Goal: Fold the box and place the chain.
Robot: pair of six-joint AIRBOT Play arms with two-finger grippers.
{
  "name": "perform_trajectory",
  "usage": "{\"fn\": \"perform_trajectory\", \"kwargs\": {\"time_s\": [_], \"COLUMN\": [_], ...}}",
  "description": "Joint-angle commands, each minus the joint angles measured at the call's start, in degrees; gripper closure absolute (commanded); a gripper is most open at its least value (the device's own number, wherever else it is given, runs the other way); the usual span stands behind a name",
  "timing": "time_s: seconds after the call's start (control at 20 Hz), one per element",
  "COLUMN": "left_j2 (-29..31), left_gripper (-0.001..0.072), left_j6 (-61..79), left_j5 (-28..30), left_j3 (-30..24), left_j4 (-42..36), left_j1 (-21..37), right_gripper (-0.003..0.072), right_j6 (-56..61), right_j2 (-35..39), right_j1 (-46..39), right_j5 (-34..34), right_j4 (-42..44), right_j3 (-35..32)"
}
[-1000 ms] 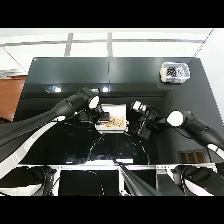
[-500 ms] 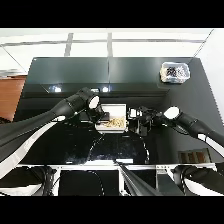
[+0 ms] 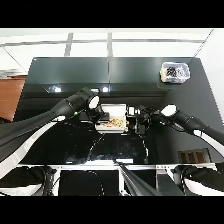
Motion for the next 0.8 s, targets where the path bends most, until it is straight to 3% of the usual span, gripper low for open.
{"fn": "perform_trajectory", "kwargs": {"time_s": [0.0, 0.05, 0.1, 0.15, 0.2, 0.45, 0.55, 0.65, 0.75], "left_j2": [0.0, 0.0, 0.0, 0.0, 0.0, 0.0, 0.0, 0.0, 0.0], "left_gripper": [0.0682, 0.0682, 0.0682, 0.0682, 0.0682, 0.0681, 0.0682, 0.0682, 0.0681], "left_j6": [0.0, 0.0, 0.0, 0.0, 0.0, 0.0, 0.0, 0.0, 0.0], "left_j5": [0.0, 0.0, 0.0, 0.0, 0.0, 0.0, 0.0, 0.0, 0.0], "left_j3": [0.0, 0.0, 0.0, 0.0, 0.0, 0.0, 0.0, 0.0, 0.0], "left_j4": [0.0, 0.0, 0.0, 0.0, 0.0, 0.0, 0.0, 0.0, 0.0], "left_j1": [0.0, 0.0, 0.0, 0.0, 0.0, 0.0, 0.0, 0.0, 0.0], "right_gripper": [0.0215, 0.0215, 0.0284, 0.0538, 0.0673, 0.0674, 0.0674, 0.0674, 0.0673], "right_j6": [0.4, 0.4, 1.4, 1.9, 1.9, 12.6, 25.6, 36.7, 41.9], "right_j2": [-0.3, -0.3, -0.3, -0.3, -0.3, 1.9, 7.4, 14.7, 21.4], "right_j1": [0.2, 0.3, 0.7, 0.9, 1.0, -0.2, -2.4, -5.2, -6.1], "right_j5": [-0.2, -0.3, -0.4, 0.0, 0.7, 1.0, 1.2, 6.1, 10.9], "right_j4": [-0.1, -0.1, -0.6, -1.3, -2.0, -5.6, -9.7, -11.6, -5.9], "right_j3": [0.3, 0.3, 0.3, 0.3, 0.3, 0.3, 0.3, 1.4, 3.1]}}
